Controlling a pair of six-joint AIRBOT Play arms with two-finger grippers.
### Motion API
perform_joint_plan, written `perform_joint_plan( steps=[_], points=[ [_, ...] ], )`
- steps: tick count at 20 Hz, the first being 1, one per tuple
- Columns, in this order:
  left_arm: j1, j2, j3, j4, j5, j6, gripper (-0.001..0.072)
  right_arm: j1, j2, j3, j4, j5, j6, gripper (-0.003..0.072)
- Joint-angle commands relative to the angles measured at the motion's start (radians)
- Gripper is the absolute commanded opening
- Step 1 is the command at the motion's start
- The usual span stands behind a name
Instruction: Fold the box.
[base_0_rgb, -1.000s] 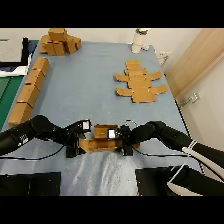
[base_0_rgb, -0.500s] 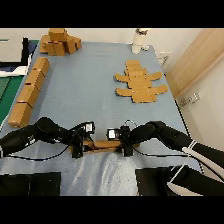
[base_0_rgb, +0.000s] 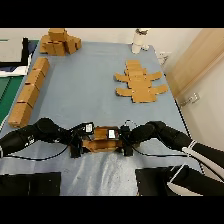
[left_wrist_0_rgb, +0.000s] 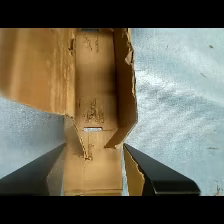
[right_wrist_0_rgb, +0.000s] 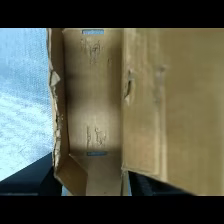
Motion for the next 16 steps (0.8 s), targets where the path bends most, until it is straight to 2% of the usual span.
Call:
perform_joint_plan(
  steps=[1,12,13,14,16],
  points=[
    [0.003,0.001,0.001,0.002,-0.034,-0.03,0.0523,0.0,-0.001,0.0,0.001,0.002,0.0,0.0507],
    [0.002,0.0,0.0,-0.05,-0.045,-0.048,0.0517,0.0,-0.001,0.0,0.001,0.002,0.0,0.0507],
    [0.002,-0.001,0.0,-0.05,-0.042,-0.047,0.0413,0.0,-0.001,0.0,0.001,0.002,0.0,0.0507],
    [0.002,-0.001,0.0,-0.051,-0.042,-0.041,0.0345,0.0,-0.001,0.0,0.001,0.002,0.0,0.0507],
    [0.002,-0.001,0.0,-0.071,-0.041,-0.034,0.0343,0.0,-0.001,0.0,0.001,0.002,0.0,0.0507]
  ],
)
